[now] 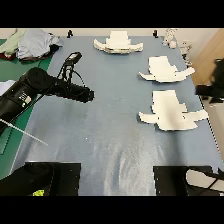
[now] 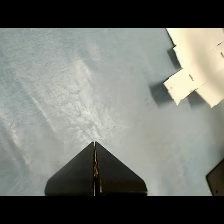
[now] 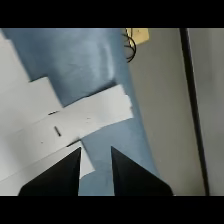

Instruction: Fold the box.

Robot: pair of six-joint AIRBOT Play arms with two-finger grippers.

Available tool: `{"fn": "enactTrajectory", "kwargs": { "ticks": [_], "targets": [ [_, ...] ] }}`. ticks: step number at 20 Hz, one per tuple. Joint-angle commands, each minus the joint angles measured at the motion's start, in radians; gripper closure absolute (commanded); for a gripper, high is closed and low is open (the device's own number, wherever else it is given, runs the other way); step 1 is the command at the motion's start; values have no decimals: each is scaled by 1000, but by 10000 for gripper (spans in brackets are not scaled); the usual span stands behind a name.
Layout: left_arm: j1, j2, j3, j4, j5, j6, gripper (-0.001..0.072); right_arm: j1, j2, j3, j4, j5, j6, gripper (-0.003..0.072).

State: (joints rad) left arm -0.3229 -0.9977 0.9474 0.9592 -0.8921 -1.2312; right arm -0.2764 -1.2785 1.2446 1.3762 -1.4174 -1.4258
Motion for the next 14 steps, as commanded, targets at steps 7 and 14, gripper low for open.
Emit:
{"fn": "enactTrajectory", "kwargs": {
  "ticks": [7, 14],
  "targets": [
    [0, 0, 0, -27, 2, -149, 246, -621, -390, 165, 650, -149, -557, 385],
    [0, 0, 0, -81, 2, -150, 247, -587, -559, 267, 758, -232, -647, 385]
  ]
}}
